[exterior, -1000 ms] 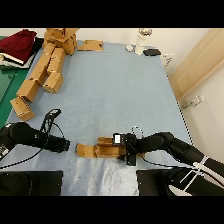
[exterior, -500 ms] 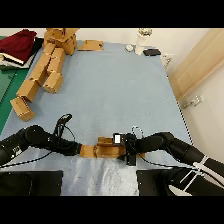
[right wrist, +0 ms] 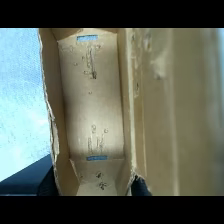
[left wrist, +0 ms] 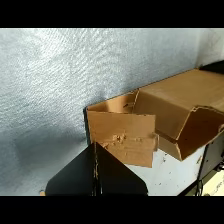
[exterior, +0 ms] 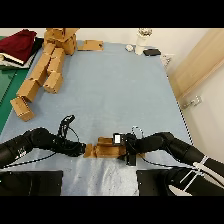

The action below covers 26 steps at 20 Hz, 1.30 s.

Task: Fold the box.

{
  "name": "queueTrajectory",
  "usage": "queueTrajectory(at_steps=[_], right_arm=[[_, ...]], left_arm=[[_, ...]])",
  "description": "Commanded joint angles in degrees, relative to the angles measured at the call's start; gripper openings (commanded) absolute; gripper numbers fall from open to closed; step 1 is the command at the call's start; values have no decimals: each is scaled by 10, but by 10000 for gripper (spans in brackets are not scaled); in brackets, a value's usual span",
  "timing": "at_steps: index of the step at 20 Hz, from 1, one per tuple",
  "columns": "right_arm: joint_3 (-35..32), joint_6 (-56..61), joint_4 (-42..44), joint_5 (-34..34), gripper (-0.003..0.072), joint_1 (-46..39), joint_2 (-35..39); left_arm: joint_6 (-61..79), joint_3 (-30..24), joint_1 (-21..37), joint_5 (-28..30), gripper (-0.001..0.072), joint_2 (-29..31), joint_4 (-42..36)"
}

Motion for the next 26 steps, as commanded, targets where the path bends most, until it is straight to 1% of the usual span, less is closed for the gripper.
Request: queueTrajectory(at_steps=[1, 4, 5, 10, 15, 19, 23, 26], right_arm=[[0, 0, 0, 0, 506, 1, 0], [0, 0, 0, 0, 505, 1, 0], [0, 0, 0, 0, 505, 1, 0], [0, 0, 0, 0, 505, 1, 0], [0, 0, 0, 0, 505, 1, 0], [0, 0, 0, 0, 505, 1, 0], [0, 0, 0, 0, 505, 1, 0], [0, 0, 0, 0, 505, 1, 0]], left_arm=[[-31, 1, -2, -15, 10, 5, 26], [-94, 3, -2, -19, 10, 20, 85], [-103, 3, -2, -18, 10, 22, 90], [-96, 3, -3, -7, 10, 16, 62], [-97, 3, -32, 7, 10, -2, 60], [-97, 5, -35, 12, 10, -14, 58], [-91, 35, -35, 9, 10, -14, 58], [-82, 63, -35, -22, 10, -14, 59]])
